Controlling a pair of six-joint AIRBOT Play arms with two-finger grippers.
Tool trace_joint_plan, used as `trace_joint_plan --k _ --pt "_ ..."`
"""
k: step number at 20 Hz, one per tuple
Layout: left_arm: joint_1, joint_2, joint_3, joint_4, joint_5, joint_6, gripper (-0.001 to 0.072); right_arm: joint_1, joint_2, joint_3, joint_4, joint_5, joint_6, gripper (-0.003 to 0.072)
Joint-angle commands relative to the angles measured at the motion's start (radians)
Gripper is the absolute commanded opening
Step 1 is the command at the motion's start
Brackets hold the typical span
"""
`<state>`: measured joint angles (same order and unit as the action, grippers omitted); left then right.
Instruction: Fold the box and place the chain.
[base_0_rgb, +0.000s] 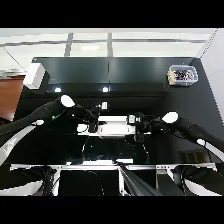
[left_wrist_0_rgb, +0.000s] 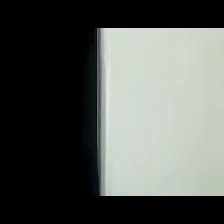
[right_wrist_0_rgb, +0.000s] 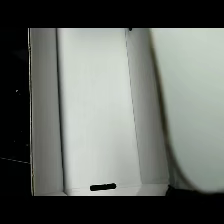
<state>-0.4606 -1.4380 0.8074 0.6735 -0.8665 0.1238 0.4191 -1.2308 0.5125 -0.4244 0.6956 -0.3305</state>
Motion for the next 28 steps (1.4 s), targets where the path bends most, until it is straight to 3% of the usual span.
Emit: trace_joint_plan --k 1,28 --pt "-0.001 -0.001 0.0 0.003 0.002 0.0 0.0026 0.003 -0.008 0.01 -0.034 0.003 0.036 0.0706" --pt "-0.001 -0.001 0.0 0.003 0.002 0.0 0.0026 0.027 -0.021 0.021 -0.101 0.007 0.073 0.0706"
